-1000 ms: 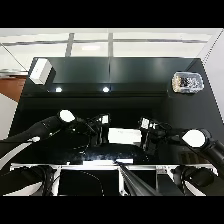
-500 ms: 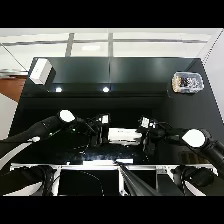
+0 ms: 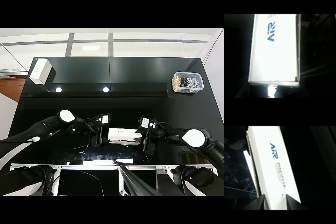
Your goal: Fold the box and place the chain.
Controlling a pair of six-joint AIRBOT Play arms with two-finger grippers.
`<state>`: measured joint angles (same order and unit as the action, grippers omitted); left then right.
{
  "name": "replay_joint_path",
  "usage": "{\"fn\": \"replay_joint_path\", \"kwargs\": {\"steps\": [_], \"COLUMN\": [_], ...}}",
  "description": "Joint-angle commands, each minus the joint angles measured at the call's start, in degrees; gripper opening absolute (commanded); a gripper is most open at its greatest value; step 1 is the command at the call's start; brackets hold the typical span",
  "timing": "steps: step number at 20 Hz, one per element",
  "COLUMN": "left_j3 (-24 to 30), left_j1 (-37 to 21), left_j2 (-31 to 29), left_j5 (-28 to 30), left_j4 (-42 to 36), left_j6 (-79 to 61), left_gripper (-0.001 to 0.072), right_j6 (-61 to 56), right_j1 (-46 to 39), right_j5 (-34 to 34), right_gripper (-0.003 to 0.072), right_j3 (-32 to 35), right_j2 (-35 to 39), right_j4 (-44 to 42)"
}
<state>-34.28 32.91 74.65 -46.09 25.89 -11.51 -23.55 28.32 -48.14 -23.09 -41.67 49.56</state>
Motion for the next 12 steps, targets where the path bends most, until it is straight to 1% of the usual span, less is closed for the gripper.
{"fn": "replay_joint_path", "kwargs": {"steps": [1, 12], "left_j3": [0.0, 0.0], "left_j1": [0.0, 0.0], "left_j2": [0.0, 0.0], "left_j5": [0.0, 0.0], "left_j4": [0.0, 0.0], "left_j6": [0.0, 0.0], "left_gripper": [0.0463, 0.0463], "right_j6": [-0.1, -1.1], "right_j1": [0.0, 0.0], "right_j5": [-0.5, -0.6], "right_gripper": [0.0308, 0.0308], "right_j3": [0.0, 0.0], "right_j2": [0.0, -0.8], "right_j4": [0.0, 0.0]}}
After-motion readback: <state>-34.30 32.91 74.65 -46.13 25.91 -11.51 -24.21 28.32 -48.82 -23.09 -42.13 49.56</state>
